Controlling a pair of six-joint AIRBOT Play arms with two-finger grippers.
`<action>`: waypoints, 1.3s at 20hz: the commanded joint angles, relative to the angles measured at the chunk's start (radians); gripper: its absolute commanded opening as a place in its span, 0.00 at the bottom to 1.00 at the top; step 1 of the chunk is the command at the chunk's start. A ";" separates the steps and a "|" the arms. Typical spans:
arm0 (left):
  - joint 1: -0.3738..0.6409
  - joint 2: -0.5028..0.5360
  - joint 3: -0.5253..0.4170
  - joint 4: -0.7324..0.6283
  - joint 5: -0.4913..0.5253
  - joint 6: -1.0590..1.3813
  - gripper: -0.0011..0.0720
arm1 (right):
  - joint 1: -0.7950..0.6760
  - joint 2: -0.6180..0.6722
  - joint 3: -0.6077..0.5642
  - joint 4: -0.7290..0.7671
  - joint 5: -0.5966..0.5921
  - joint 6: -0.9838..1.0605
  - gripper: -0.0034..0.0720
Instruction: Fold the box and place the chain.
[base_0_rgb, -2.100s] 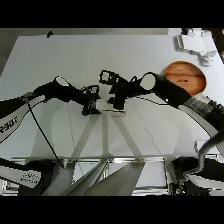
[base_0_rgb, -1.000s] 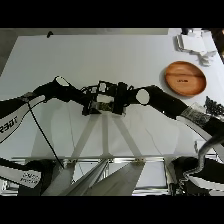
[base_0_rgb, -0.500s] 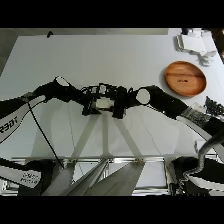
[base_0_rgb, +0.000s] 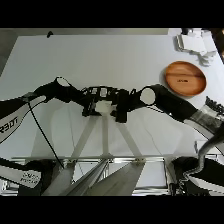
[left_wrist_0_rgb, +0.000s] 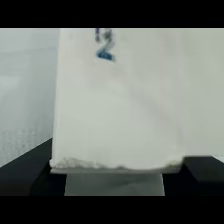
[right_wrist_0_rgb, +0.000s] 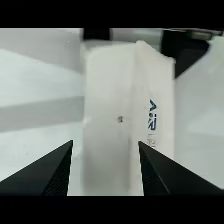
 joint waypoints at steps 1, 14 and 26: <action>0.000 0.000 0.000 0.000 0.000 0.002 0.12 | -0.002 0.074 0.002 0.005 -0.018 -0.003 0.61; 0.000 0.000 0.000 0.000 0.000 0.002 0.12 | -0.140 -0.072 0.003 0.101 -0.026 0.000 0.77; 0.000 0.000 0.000 0.000 0.000 0.002 0.12 | -0.138 -0.095 0.003 0.099 -0.005 -0.003 0.43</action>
